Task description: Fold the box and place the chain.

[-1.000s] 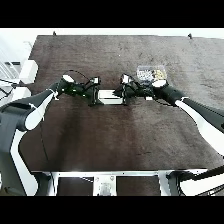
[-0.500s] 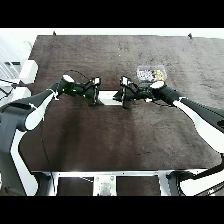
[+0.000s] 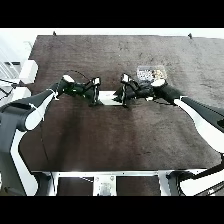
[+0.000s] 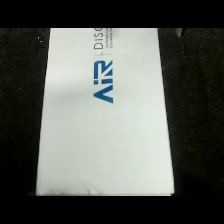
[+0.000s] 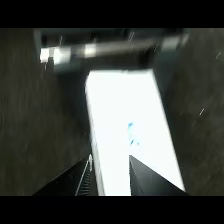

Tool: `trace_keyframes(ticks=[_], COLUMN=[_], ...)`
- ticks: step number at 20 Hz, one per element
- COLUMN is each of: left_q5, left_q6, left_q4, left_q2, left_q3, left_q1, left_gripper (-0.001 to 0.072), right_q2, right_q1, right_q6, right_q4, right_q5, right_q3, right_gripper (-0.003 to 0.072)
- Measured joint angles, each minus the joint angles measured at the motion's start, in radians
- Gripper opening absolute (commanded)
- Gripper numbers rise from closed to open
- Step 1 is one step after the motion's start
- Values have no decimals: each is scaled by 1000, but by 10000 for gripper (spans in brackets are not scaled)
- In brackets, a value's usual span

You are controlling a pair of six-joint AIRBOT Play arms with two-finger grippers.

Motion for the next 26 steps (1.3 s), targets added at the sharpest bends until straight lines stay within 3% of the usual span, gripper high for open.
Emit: trace_keyframes(ticks=[1, 2, 3, 5, 12, 20, 23, 26], left_q5=[0, 1, 1, 2, 4, 5, 6, 8], left_q6=[0, 0, 0, 0, -1, 0, -2, -3], left_q4=[0, 0, 0, 0, -1, -2, -2, -2], left_q2=[0, 0, 0, 0, 0, 0, 0, 0], left_q3=[0, 0, 0, 0, 0, 0, 0, 0], left_q1=[0, 0, 0, 0, 0, 0, 1, 1], left_gripper=[169, 169, 170, 170, 170, 169, 169, 170], right_q2=[0, 0, 1, -6, -84, -98, -67, 5], right_q1=[-1, -2, -4, -5, -9, -12, -19, -22], right_q6=[2, 4, 8, 42, 266, 397, 335, 262], right_q4=[10, 24, 31, 41, -30, -166, -136, 10], right_q5=[2, 4, 8, 9, 22, 50, 51, 48], right_q3=[9, 18, 23, 31, 51, 75, 98, 121], right_gripper=[277, 177, 123, 77, 15, 10, 10, 9])
